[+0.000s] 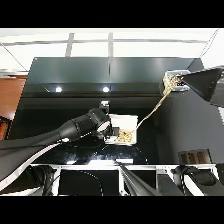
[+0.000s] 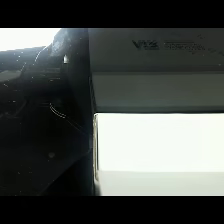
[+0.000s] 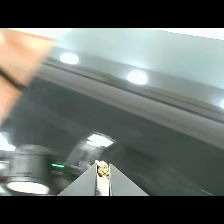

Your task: Fold the box and place the chain.

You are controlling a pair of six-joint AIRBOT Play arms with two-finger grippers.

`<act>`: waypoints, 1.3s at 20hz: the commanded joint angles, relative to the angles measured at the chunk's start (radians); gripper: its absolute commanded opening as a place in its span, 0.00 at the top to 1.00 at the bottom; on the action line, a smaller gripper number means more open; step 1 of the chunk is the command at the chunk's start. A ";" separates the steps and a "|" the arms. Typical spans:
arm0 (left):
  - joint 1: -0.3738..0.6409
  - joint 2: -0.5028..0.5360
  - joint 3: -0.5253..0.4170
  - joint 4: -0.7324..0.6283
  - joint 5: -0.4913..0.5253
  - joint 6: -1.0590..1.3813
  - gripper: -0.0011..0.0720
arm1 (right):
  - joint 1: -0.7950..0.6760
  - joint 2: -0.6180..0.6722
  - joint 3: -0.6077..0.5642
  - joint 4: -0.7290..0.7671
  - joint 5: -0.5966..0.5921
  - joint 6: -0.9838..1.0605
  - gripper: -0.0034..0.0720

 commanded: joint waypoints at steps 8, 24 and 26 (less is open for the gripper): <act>0.000 0.000 0.000 0.000 0.000 0.000 0.95 | 0.103 -0.014 -0.144 0.191 0.008 -0.032 0.94; 0.000 0.000 0.000 -0.003 0.000 0.000 0.95 | 0.423 -0.212 -0.569 -0.122 -0.267 0.017 0.94; 0.000 0.000 0.000 -0.002 -0.001 0.000 0.95 | 0.447 -0.214 -0.574 -0.140 -0.274 0.018 0.83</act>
